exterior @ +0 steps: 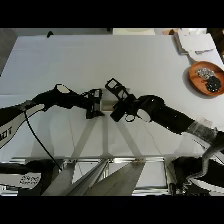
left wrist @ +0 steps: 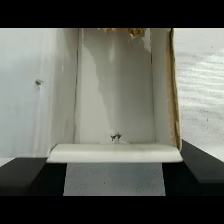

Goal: Fold the box and place the chain.

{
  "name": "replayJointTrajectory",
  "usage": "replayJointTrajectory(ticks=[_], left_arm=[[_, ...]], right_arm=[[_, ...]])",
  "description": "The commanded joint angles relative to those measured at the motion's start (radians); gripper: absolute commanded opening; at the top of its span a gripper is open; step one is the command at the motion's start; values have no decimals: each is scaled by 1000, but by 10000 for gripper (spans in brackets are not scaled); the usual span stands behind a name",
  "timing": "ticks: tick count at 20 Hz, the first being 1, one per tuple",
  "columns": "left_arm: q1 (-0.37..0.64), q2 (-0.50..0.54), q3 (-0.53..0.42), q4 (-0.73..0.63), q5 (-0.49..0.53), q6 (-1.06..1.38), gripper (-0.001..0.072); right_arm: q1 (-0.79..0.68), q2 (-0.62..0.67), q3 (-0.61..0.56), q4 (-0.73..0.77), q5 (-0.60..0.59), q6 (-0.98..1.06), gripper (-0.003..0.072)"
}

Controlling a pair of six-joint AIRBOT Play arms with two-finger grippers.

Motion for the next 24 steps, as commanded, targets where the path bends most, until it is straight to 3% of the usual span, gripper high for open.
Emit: replayJointTrajectory(ticks=[1,2,7,8,12,17,18,24], left_arm=[[1,0,0,0,0,0,212],[1,0,0,0,0,0,212],[1,0,0,0,0,0,212],[1,0,0,0,0,0,212],[1,0,0,0,0,0,212],[1,0,0,0,0,0,212],[1,0,0,0,0,0,212],[1,0,0,0,0,0,212]], right_arm=[[-4,-15,0,-11,3,2,142],[-11,-13,0,-11,9,2,218],[-91,124,1,-11,97,-33,230],[-122,167,1,-11,116,-77,237],[-298,283,1,31,241,-394,388],[-517,187,0,255,364,-1081,427],[-535,155,0,288,382,-1193,481],[-514,-29,0,309,346,-1315,488]])
